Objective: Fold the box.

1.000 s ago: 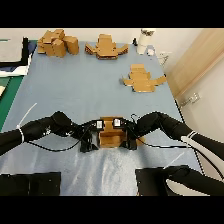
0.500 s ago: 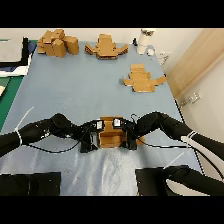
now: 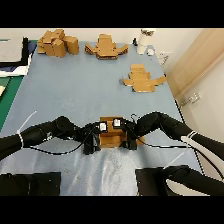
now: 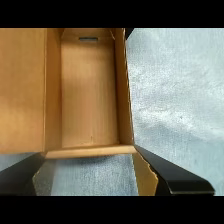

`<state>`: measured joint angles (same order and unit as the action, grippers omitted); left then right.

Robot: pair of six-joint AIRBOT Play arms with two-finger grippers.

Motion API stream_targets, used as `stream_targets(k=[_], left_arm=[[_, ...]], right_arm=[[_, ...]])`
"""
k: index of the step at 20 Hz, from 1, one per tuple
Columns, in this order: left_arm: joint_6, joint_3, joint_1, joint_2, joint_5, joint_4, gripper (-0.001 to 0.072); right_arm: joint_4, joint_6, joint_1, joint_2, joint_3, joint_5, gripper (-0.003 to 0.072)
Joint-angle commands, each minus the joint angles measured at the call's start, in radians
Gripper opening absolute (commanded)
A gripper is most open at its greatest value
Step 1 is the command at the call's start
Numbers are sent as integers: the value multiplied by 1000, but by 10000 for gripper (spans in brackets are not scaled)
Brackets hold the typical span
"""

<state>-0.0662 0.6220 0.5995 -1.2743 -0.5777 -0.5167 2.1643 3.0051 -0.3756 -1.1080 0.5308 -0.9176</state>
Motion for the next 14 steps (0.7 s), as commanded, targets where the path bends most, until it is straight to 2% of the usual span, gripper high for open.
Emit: stream_targets(k=[1,4,14], left_arm=[[12,0,6,0,40,1,694],[14,0,20,0,73,1,694],[15,0,37,-12,72,24,693]], right_arm=[[0,-1,0,0,0,0,521],[0,-1,0,0,0,0,521],[0,-1,0,0,0,0,522]])
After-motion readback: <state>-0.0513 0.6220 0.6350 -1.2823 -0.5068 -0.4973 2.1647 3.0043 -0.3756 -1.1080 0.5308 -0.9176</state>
